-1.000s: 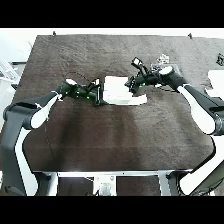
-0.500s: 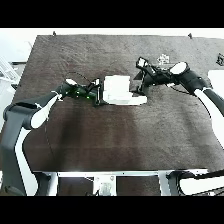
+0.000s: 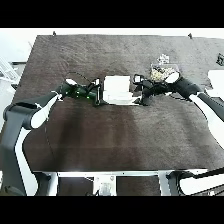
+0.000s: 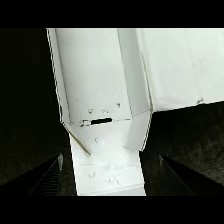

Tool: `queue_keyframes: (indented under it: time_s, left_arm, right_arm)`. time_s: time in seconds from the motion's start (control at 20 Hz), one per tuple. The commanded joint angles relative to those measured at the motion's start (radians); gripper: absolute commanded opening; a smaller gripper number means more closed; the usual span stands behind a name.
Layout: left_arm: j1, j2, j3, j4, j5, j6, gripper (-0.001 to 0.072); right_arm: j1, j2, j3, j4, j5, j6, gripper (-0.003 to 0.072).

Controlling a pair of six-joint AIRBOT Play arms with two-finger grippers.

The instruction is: Fold the box and place the chain.

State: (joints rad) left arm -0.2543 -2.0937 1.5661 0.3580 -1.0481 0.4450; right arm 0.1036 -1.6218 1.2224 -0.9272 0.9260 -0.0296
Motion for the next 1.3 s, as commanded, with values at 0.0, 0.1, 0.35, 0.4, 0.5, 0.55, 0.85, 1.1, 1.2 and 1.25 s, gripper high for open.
queue_keyframes:
  time_s: [0.0, 0.1, 0.35, 0.4, 0.5, 0.55, 0.85, 1.1, 1.2, 1.25]
  left_arm:
    - [0.001, 0.000, 0.000, 0.000, 0.000, 0.000, 0.0537]
    - [0.001, 0.000, 0.000, 0.000, 0.000, 0.000, 0.0538]
    - [0.001, 0.000, 0.000, 0.000, 0.000, 0.000, 0.0537]
    - [0.001, 0.000, 0.000, 0.000, 0.000, 0.000, 0.0537]
    - [0.001, 0.000, 0.000, 0.000, 0.000, 0.000, 0.0538]
    - [0.001, 0.000, 0.000, 0.000, 0.000, 0.000, 0.0538]
    - [0.001, 0.000, 0.000, 0.000, 0.000, 0.000, 0.0537]
    - [0.001, 0.000, 0.000, 0.000, 0.000, 0.000, 0.0537]
    - [0.001, 0.000, 0.000, 0.000, 0.000, 0.000, 0.0537]
    - [0.001, 0.000, 0.000, 0.000, 0.000, 0.000, 0.0537]
  right_arm:
    - [0.001, -0.024, -0.004, 0.016, 0.002, -0.025, 0.0702]
    - [0.001, -0.026, -0.004, 0.042, 0.002, -0.075, 0.0572]
    - [0.001, -0.027, -0.004, 0.056, -0.003, -0.088, 0.0455]
    - [0.001, -0.029, -0.003, 0.068, -0.003, -0.088, 0.0442]
    - [0.001, -0.039, -0.004, 0.116, -0.002, -0.114, 0.0353]
    - [0.001, -0.046, -0.004, 0.148, -0.002, -0.123, 0.0344]
    - [0.002, -0.081, -0.004, 0.341, -0.002, -0.168, 0.0220]
    - [0.006, -0.122, -0.004, 0.378, 0.002, -0.199, 0.0222]
    - [0.009, -0.125, -0.003, 0.382, 0.006, -0.224, 0.0285]
    - [0.009, -0.125, -0.004, 0.386, 0.006, -0.246, 0.0307]
